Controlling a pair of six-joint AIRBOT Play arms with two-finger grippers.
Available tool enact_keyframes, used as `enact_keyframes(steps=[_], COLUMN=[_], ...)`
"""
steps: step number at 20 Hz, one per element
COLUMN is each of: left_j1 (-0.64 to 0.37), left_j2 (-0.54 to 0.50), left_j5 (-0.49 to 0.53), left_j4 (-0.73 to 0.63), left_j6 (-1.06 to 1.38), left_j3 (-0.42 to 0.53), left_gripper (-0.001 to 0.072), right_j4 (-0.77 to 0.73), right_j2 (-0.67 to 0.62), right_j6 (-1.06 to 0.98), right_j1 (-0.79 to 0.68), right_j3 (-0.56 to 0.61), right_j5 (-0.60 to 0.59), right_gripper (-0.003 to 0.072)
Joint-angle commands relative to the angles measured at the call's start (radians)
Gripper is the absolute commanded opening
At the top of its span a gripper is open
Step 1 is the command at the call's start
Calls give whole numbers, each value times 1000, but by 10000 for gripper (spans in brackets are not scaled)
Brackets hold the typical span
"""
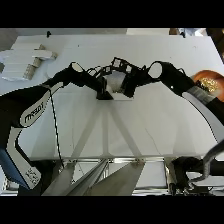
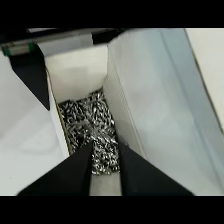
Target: Fold the box and place the chain.
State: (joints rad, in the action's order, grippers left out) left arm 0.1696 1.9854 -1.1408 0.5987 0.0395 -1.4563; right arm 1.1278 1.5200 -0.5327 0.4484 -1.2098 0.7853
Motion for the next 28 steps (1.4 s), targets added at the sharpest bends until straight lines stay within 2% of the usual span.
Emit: enact_keyframes(steps=[1,6,10,14,17,19,21,25,28], left_j1=[0,0,0,0,0,0,0,0,0], left_j2=[0,0,0,0,0,0,0,0,0], left_j5=[0,0,0,0,0,0,0,0,0], left_j4=[0,0,0,0,0,0,0,0,0], left_j6=[0,0,0,0,0,0,0,0,0], left_j3=[0,0,0,0,0,0,0,0,0], left_gripper=[533,533,533,533,533,533,533,533,533], right_j4=[63,-37,-270,-459,-581,-608,-611,-646,-662], right_j2=[22,-43,-115,-125,-111,-75,0,201,296], right_j6=[-103,-129,-151,-175,-178,-187,-242,-286,-246], right_j1=[4,-4,-117,-250,-332,-368,-389,-390,-377], right_j3=[-1,-1,-1,-2,-2,-19,-78,-258,-329], right_j5=[0,0,24,28,3,-16,14,198,323], right_gripper=[322,312,312,317,378,380,381,382,383])
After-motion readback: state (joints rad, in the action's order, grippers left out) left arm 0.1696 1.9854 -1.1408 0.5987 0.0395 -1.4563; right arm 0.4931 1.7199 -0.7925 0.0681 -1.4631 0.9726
